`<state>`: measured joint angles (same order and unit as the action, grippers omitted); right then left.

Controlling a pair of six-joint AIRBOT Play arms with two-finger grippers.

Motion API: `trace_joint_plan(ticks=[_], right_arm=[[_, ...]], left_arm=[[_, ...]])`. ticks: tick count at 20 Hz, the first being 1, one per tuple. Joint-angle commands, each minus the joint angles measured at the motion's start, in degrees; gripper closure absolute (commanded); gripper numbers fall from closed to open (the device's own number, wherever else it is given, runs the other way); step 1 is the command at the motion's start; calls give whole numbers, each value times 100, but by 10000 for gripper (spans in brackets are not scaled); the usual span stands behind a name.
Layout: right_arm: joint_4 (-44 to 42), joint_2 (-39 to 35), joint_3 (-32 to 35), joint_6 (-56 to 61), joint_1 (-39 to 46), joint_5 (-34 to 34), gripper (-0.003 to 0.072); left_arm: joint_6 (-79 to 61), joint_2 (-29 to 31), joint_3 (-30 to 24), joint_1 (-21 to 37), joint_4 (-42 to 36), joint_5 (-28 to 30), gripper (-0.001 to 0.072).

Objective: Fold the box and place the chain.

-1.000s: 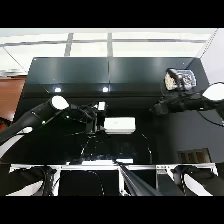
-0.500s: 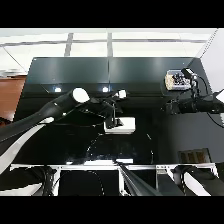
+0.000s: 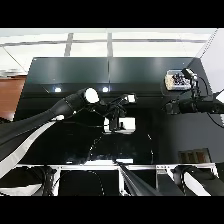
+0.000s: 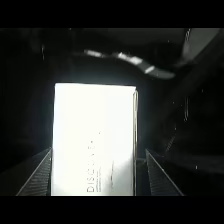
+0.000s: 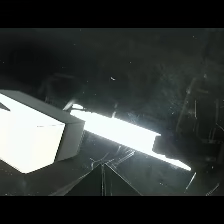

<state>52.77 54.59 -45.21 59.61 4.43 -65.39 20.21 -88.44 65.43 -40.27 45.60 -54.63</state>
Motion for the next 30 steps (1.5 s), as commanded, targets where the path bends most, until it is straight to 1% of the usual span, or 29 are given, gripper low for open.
trace_joint_plan(ticks=[1, 4, 6, 13, 14, 15, 16, 18, 19, 21, 23, 25, 27, 30], right_arm=[[2, -4, 0, -11, 4, 4, 671], [0, -4, 0, -11, 4, 4, 671], [0, -4, 0, -9, 4, 4, 671], [0, -2, 0, -9, 4, 7, 672], [-2, -2, 0, -9, 4, 7, 671], [0, -2, 0, -9, 4, 9, 671], [0, -2, 0, -9, 4, 11, 671], [0, -4, 0, -7, 4, 13, 671], [0, -2, 0, -7, 4, 13, 671], [-9, -2, 0, -2, 4, 11, 672], [-22, -2, 0, -2, 4, 11, 671], [-22, -2, 0, 0, 4, 22, 671], [-24, -2, 0, 74, 4, 70, 671], [-26, -2, 0, 170, 4, 140, 671]], left_arm=[[125, -20, 131, -83, 398, -72, -5], [138, -20, 229, -173, 662, -181, -6], [457, -20, 254, -269, 984, -184, -5], [2306, -74, 254, -688, 2736, -66, -4], [2568, -90, 254, -704, 2780, -72, 29], [2763, -81, 269, -702, 2785, -107, 172], [2927, -63, 372, -658, 2787, -326, 315], [3300, 87, 761, -455, 2796, -1032, 315], [3558, 243, 990, -297, 2837, -1390, 315], [4256, 671, 1482, 144, 3215, -1967, 315], [4732, 1117, 1991, 772, 3755, -2286, 317], [4885, 1423, 2369, 1506, 4245, -2179, 320], [4887, 1467, 2708, 2481, 4382, -1904, 320], [4937, 1296, 2758, 3836, 4336, -973, 320]])
